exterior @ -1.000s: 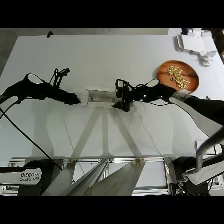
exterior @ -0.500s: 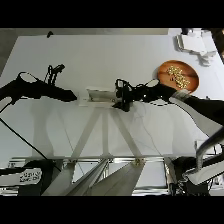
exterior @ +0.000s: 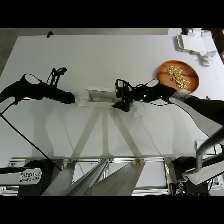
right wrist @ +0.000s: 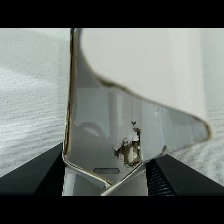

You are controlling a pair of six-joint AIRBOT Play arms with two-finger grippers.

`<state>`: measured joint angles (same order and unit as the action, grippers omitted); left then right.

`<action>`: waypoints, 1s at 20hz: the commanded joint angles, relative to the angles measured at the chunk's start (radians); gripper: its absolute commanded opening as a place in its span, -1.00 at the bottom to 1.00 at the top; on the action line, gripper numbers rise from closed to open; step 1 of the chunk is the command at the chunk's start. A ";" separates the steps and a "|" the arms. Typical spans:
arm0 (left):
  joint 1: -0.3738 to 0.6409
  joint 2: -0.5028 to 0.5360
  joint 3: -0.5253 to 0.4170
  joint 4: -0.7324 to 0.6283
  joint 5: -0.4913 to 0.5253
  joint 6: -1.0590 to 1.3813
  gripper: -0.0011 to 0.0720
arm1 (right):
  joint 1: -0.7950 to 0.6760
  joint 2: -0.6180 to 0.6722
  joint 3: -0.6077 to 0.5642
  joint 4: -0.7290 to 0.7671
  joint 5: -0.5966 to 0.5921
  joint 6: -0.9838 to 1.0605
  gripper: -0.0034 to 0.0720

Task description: Fold the box and place the chain.

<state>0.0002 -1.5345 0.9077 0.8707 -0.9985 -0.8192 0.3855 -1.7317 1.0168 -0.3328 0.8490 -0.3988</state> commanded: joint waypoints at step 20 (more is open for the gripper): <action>0.029 0.035 -0.002 -0.173 -0.046 0.061 -0.95 | 0.000 0.000 0.000 0.000 0.000 0.000 0.23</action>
<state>0.0280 -1.5002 0.9047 0.7162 -1.0439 -0.7696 0.3855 -1.7317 1.0164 -0.3325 0.8490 -0.3985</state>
